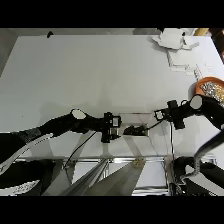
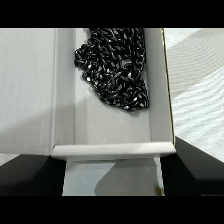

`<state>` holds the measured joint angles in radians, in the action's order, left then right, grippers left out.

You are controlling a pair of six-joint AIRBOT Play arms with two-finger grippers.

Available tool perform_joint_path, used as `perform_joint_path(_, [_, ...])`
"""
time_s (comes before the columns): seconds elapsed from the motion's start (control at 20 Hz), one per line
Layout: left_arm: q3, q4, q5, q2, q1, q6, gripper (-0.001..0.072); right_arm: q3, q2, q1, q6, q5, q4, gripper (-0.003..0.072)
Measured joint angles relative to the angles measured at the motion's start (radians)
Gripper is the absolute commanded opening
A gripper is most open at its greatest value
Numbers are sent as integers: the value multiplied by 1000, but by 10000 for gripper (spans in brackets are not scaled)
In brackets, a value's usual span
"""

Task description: Fold the box and place the chain.

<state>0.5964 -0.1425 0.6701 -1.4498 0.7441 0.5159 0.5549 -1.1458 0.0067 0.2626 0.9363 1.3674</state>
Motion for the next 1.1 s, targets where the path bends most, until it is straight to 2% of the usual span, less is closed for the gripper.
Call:
perform_joint_path(0.15, [0, 0, 0, 0, 0, 0, 276, -2, 24, 0, 0, 4, 0, 21])
perform_joint_path(0.35, [0, 0, 0, 0, 0, 0, 276, -1, 116, 0, -70, 64, -53, 21])
perform_joint_path(0.75, [0, 0, 0, 0, 0, 0, 276, -1, 397, 15, -125, 228, -418, 22])
perform_joint_path(0.95, [0, 0, 0, 0, 0, 0, 276, -1, 464, 129, -129, 255, -546, 22])
perform_joint_path(1.1, [0, 0, 0, 0, 0, 0, 276, -1, 475, 270, -131, 195, -585, 22])
